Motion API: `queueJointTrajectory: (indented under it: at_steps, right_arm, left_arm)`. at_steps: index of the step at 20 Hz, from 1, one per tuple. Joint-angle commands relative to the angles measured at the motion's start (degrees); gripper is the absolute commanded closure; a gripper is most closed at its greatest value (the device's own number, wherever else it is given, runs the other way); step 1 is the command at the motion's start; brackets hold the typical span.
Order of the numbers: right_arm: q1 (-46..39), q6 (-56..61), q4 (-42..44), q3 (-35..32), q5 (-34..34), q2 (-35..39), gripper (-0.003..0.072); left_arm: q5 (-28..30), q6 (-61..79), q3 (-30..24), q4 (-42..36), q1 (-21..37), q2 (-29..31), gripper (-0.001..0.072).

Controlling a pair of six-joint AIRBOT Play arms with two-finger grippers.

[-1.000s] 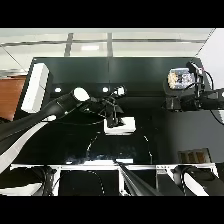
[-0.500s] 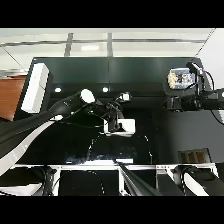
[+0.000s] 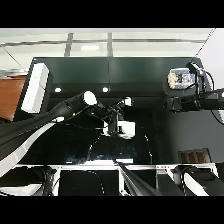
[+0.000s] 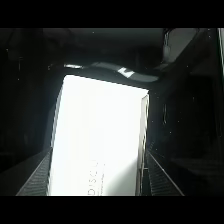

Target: Fold the box and place the chain.

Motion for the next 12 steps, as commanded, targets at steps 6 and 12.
queueJointTrajectory:
  at_steps: [6, 12]
  right_arm:
    - [0.02, 0.02, -0.63, 0.02, 0.13, 0.04, 0.0671]
    - [0.02, 0.04, -0.83, 0.02, 0.2, 0.04, 0.0671]
  left_arm:
    - [-0.22, 4.68, 0.96, 5.4, -2.47, -0.04, -0.0008]
    - [3.19, 5.38, 1.29, 14.34, -5.35, -0.9, -0.0007]
